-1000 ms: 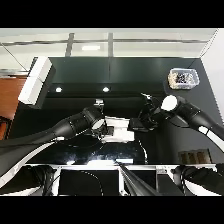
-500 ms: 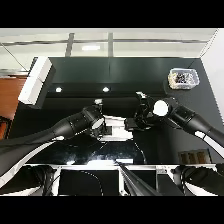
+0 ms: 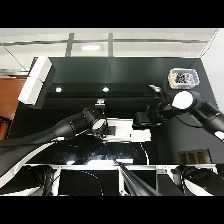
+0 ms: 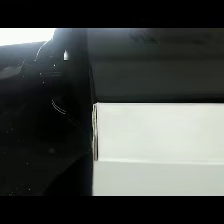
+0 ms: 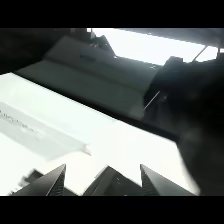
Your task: Fold the box and place the chain.
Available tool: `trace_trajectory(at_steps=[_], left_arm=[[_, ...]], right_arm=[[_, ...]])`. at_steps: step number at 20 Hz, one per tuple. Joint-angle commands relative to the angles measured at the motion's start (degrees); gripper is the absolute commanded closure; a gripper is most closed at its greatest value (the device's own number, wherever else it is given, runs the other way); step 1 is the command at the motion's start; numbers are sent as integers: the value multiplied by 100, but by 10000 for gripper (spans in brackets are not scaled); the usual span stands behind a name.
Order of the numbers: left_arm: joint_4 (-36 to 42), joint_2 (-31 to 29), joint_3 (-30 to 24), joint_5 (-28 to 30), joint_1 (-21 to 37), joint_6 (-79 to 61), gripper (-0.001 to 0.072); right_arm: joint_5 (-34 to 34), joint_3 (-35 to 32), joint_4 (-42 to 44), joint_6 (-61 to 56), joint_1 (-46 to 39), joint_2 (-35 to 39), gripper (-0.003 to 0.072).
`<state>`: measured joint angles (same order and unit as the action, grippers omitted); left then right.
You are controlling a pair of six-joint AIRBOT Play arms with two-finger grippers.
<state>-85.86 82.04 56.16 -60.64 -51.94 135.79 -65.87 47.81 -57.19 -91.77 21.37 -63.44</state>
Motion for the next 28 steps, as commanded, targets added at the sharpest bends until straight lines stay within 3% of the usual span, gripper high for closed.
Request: trace_trajectory(at_steps=[1,4,5,6,7,9,11,14,16,18,22,26,27,28], left_arm=[[-48,4,-2,-46,2,28,680],[-48,4,-2,-48,2,28,680],[-48,4,-2,-48,2,28,680],[-48,4,-2,-48,2,28,680],[-48,4,-2,-48,2,28,680],[-46,4,-2,-48,2,28,680],[-46,4,-2,-48,2,28,680],[-48,4,-2,-46,2,28,680],[-46,4,-2,-46,2,28,680],[-48,4,-2,-48,2,28,680],[-46,4,-2,-48,2,28,680],[-46,4,-2,-48,2,28,680],[-46,4,-2,-48,2,28,680],[-46,4,-2,-48,2,31,680]], right_arm=[[-651,-7,168,562,-774,365,126],[-870,-160,-144,761,-1541,557,127],[-874,-273,-407,763,-1821,568,208],[-859,-400,-601,765,-2085,568,406],[-804,-568,-682,800,-2376,568,688],[-629,-977,-577,896,-2903,568,674],[-361,-1502,114,1110,-3259,564,674],[0,-2256,1300,1635,-3104,389,674],[369,-2505,1412,1711,-2715,125,674],[592,-2516,1665,1843,-2253,-258,674],[507,-2498,3097,3071,-1696,-767,674],[-549,-1974,3392,3729,-1910,-765,670],[-852,-1840,3480,3762,-1952,-765,604],[-1113,-1733,3598,3759,-1961,-765,289]])
